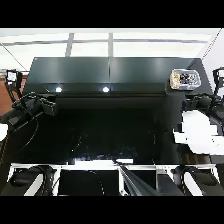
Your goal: Fold the box and place the chain.
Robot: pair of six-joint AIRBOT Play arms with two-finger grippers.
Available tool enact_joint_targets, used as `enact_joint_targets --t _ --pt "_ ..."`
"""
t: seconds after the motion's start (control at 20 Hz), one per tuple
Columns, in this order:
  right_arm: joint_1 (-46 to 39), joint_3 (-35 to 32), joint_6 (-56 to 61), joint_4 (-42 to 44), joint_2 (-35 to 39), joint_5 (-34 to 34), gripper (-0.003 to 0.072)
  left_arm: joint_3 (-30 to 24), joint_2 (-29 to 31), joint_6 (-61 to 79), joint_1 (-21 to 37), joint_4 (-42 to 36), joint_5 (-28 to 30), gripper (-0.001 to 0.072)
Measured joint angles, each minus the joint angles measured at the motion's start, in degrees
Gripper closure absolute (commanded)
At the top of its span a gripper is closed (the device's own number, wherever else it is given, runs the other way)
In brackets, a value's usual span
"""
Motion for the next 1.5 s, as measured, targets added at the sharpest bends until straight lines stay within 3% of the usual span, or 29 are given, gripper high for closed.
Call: enact_joint_targets --t 0.7,0.95,1.0,1.05,1.1,1.15,1.2,1.35,1.5 --pt "0.04 0.0 0.0 0.15 0.0 0.0 0.067 0.0 0.0 -0.04 0.0 -0.26 0.0 0.0684" --pt "0.04 -0.02 0.0 5.64 -0.57 -3.78 0.0669 -0.02 -0.04 -0.31 0.0 -3.63 2.36 0.0683" --pt "-0.07 -0.02 -0.04 5.92 -1.4 -6.14 0.0669 -0.02 -0.2 -0.33 -0.02 -4.2 3.13 0.0655" --pt "-0.52 -0.04 -0.02 5.09 -2.8 -9.18 0.0668 -0.02 -0.52 -0.31 -0.02 -4.76 3.78 0.0389" --pt "-1.62 -0.07 0.61 3.58 -4.52 -12.28 0.0531 -0.02 -0.98 -0.42 -0.02 -5.29 4.15 0.0045" --pt "-3.56 -0.02 1.95 2.34 -6.6 -15.69 0.0064 -0.02 -1.64 -0.5 -0.04 -5.68 4.31 0.0" --pt "-5.97 0.13 3.37 1.99 -8.66 -18.32 -0.0026 -0.02 -2.36 -0.74 -0.09 -6.01 4.31 -0.0001" --pt "-16.81 3.08 6.75 0.94 -15.67 -19.98 -0.0025 -0.02 -4.96 -0.72 -0.09 -6.49 4.28 0.0" --pt "-31.76 11.91 8.7 -1.14 -23.98 -9.68 -0.0024 -0.02 -7.5 -0.74 -0.09 -6.71 3.85 0.0"
